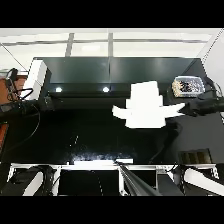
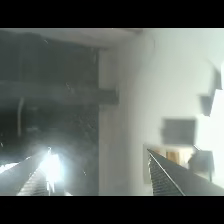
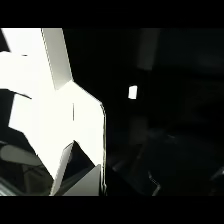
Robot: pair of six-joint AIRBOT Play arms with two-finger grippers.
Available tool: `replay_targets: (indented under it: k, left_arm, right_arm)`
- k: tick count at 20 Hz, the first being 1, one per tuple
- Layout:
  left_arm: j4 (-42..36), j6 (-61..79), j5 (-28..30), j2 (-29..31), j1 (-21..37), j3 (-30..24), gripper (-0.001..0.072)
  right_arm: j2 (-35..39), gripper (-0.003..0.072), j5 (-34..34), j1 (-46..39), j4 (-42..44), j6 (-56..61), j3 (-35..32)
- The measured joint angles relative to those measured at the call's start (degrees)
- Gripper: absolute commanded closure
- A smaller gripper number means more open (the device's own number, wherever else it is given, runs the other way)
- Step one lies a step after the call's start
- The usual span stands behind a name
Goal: Fold the box and place the chain.
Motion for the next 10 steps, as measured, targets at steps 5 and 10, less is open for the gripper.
replay_targets:
  k: [5, 10]
  left_arm:
    - [-1.31, -3.3, -0.2, -4.07, -2.03, 0.02, 0.0008]
    - [-9.64, 3.15, -1.11, -11.72, -6.05, 0.02, 0.0008]
  right_arm:
    - [11.67, 0.0662, -6.78, 16.52, 3.89, 5.51, -5.38]
    - [24.04, 0.0662, -17.18, 29.94, 4.7, 7.8, -17.18]
